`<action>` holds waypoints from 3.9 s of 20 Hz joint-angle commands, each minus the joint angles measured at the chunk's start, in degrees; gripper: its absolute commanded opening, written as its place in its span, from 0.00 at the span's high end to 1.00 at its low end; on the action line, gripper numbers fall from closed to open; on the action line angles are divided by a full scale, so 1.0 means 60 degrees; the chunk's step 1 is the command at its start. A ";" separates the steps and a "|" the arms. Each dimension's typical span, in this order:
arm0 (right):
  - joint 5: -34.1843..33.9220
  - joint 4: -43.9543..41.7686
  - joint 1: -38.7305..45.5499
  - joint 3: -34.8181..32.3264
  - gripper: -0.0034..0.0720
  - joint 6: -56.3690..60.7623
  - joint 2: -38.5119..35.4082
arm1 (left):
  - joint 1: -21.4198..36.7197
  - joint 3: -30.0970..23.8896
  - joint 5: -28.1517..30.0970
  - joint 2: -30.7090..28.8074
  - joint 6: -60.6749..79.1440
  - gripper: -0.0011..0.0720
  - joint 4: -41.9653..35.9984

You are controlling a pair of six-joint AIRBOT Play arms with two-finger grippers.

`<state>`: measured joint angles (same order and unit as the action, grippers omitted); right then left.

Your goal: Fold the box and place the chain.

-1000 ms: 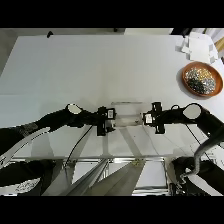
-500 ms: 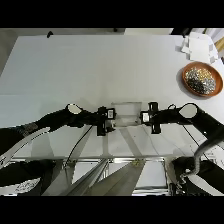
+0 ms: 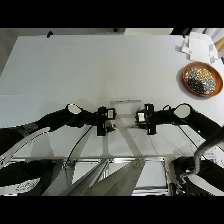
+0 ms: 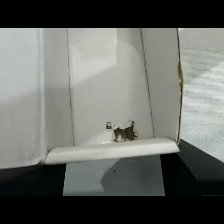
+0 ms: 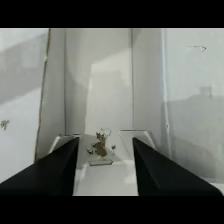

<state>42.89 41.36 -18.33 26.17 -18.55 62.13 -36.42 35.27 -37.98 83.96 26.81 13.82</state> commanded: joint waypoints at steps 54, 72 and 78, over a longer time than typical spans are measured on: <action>0.1191 0.1596 0.2954 -0.0022 0.93 1.2826 0.0222 | 0.0004 0.0007 0.0004 0.0000 -0.0004 0.89 -0.0004; 0.1341 0.0565 0.1974 -0.0022 0.68 1.2772 -0.1188 | 0.0004 0.0007 0.0004 0.0000 -0.0004 0.89 -0.0004; 0.1202 0.0565 0.1472 -0.0018 0.53 1.3049 -0.1188 | 0.0004 0.0007 0.0004 0.0000 -0.0004 0.89 -0.0004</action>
<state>50.46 44.95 -8.25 26.06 58.96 55.16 -36.42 35.27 -37.98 83.96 26.79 13.78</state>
